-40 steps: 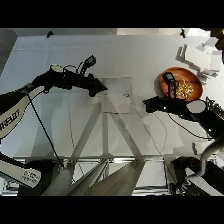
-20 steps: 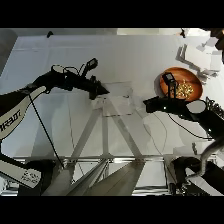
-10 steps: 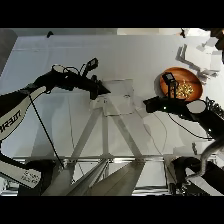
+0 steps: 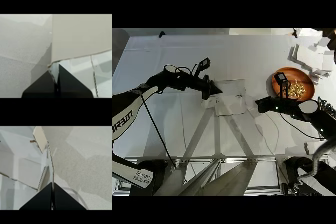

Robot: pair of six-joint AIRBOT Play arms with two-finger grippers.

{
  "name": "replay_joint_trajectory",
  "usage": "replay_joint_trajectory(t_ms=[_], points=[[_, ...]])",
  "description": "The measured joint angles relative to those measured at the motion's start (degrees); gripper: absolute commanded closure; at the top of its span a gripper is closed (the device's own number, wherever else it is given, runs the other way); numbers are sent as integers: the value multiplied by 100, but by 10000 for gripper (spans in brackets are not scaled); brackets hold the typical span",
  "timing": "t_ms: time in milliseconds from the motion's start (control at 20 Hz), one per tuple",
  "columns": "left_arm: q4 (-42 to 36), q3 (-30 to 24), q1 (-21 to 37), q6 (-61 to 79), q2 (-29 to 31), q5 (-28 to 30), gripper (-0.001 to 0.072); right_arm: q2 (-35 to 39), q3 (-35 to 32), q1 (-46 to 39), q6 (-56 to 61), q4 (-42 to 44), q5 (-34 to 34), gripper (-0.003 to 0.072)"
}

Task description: Fold the box and place the chain.

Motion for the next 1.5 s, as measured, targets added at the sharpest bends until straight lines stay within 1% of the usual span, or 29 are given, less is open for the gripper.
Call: replay_joint_trajectory(t_ms=[50, 100, 150, 200, 250, 450, 600, 700, 850, 950, 1000, 1100, 1200, 1350, 1500], points=[[0, -2, 0, 0, 0, 0, 706, 0, 0, 0, 0, 0, 0, 674], [0, -2, 0, 0, 0, 0, 706, 0, 0, 0, 2, 0, 0, 620], [-7, 0, 0, 0, 2, 0, 706, 0, 0, 0, 2, 0, 2, 530], [-20, -2, -2, 0, 9, -2, 707, 0, 4, 0, 2, 0, 31, 411], [-15, -2, -2, 0, 28, -2, 707, 11, 11, 0, 4, 0, 46, 343], [63, -2, 35, 2, 332, 17, 708, 254, 83, 0, 31, -2, 306, 337], [472, -2, 175, -28, 866, -50, 709, 734, 146, 2, 52, -13, 457, 337], [841, -2, 358, -184, 1300, -363, 711, 1156, 164, 0, 55, -101, 490, 338], [1266, -37, 699, -485, 1856, -1204, 713, 1919, 177, 0, 153, -514, 485, 338], [1552, -234, 826, -732, 2159, -1628, 713, 2402, 184, 2, 474, -988, 444, 338], [1641, -391, 841, -778, 2286, -1676, 713, 2623, 188, 0, 710, -1290, 420, 339], [1657, -800, 793, -726, 2461, -1464, 713, 2970, 186, 2, 1226, -1919, 398, 339], [1453, -1209, 678, -483, 2498, -1056, 711, 3185, 186, 0, 1690, -2485, 389, 347], [1073, -1604, 417, -181, 2280, -391, 707, 3329, 186, 0, 2065, -2981, 378, 347], [887, -1755, 118, -7, 1958, 315, 707, 3383, 186, 0, 2240, -3202, 358, 347]])
